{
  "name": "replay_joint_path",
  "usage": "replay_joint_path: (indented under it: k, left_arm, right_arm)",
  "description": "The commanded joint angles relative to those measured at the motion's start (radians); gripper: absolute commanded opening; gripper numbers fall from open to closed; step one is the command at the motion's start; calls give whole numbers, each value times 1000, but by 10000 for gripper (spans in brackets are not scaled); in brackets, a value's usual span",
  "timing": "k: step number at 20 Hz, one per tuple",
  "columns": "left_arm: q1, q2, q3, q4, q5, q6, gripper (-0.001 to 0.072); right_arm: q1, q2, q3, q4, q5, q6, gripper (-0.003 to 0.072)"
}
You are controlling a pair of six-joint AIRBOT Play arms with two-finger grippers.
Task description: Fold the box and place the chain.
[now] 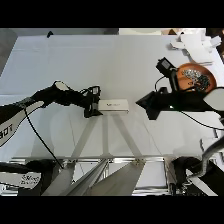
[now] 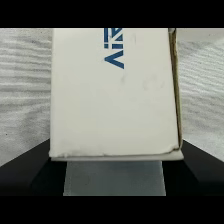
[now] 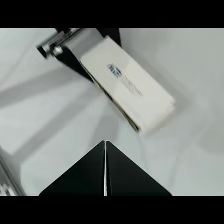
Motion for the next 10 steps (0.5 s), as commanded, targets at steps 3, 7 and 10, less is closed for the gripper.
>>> replay_joint_path:
  k: [3,7,10]
  left_arm:
    - [0,0,0,0,0,0,274]
    - [0,0,0,0,0,0,274]
    - [0,0,0,0,0,0,274]
  right_arm:
    - [0,161,2,-675,231,442,9]
    - [0,161,2,-885,209,639,9]
    - [0,161,2,-881,144,718,9]
